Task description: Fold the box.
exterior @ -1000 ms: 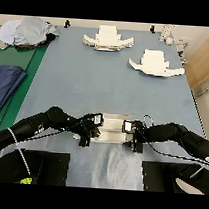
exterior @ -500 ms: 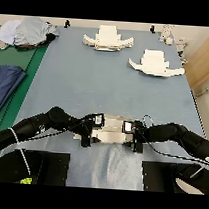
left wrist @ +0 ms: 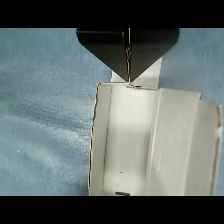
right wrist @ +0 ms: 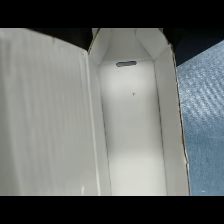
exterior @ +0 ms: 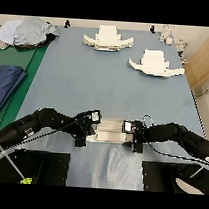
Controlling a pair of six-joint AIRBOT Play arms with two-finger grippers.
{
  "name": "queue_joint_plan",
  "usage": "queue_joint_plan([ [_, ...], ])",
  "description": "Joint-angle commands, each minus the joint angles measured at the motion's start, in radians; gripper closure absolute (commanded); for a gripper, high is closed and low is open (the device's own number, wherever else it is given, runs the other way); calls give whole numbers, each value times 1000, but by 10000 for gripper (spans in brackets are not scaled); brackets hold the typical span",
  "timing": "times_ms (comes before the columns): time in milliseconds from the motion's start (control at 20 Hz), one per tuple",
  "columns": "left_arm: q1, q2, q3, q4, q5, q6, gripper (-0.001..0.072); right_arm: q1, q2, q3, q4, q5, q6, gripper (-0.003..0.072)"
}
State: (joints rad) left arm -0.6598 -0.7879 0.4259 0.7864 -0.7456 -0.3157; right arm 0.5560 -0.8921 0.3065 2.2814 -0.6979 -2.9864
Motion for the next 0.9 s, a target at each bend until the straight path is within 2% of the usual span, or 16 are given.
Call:
queue_joint_plan([
  [0, 0, 173, 23, 197, -60, -412, 695, 0, 0, 0, 0, 1, -1, 225],
  [150, 8, 315, 23, 422, -42, -1006, 695, 0, 0, 0, 0, 1, -1, 224],
  [250, 56, 357, 23, 619, -105, -1482, 695, 0, 0, 0, 0, 1, -1, 225],
  [300, 92, 362, 23, 685, -154, -1647, 695, 0, 0, 0, 0, 1, -1, 224],
  [350, 127, 361, 23, 717, -194, -1712, 695, 0, 0, 0, 0, 1, -1, 225],
  [550, 270, 289, -14, 678, -293, -1683, 694, 0, 0, 0, 0, 1, -1, 224],
  [750, 298, 168, -88, 348, -217, -1415, 696, 0, 0, 0, 0, 1, -1, 225],
  [850, 298, 102, -109, 233, -178, -1318, 696, 0, 0, 0, 0, 1, -1, 225],
])
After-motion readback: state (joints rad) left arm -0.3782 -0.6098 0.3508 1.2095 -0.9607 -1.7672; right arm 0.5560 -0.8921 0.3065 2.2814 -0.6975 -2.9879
